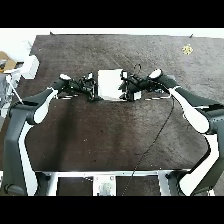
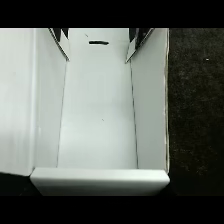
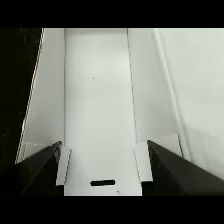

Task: Fold the box and place the chain.

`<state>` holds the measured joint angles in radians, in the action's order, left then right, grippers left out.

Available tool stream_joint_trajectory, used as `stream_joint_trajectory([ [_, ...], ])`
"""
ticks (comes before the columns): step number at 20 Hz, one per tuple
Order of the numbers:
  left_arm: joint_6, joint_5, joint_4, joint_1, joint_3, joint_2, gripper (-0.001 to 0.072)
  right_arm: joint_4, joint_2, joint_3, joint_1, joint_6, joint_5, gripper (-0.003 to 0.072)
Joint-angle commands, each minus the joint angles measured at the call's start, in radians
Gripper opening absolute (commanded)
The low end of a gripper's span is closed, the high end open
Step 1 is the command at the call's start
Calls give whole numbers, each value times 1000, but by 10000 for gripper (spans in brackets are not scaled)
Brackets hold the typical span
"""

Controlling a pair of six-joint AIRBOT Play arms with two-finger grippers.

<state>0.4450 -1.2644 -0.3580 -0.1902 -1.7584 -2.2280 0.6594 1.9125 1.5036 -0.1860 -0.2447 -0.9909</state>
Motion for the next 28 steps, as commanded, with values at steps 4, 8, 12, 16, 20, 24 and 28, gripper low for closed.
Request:
stream_joint_trajectory([
  [4,0,0,0,0,0,1,163,2,-2,0,-1,-6,1,676],
  [8,0,0,0,0,0,1,163,126,-43,1,5,190,3,143],
  [12,0,0,0,0,0,1,163,331,-138,1,15,519,2,82],
  [16,0,0,0,0,0,1,162,452,-222,1,55,910,-3,7],
  [20,0,0,0,0,0,1,163,455,-229,-11,151,1215,-120,7],
  [24,0,0,0,0,0,1,163,434,-229,-69,222,1361,-131,7],
  [28,0,0,0,0,0,1,163,383,-227,-154,243,1367,-74,7],
])
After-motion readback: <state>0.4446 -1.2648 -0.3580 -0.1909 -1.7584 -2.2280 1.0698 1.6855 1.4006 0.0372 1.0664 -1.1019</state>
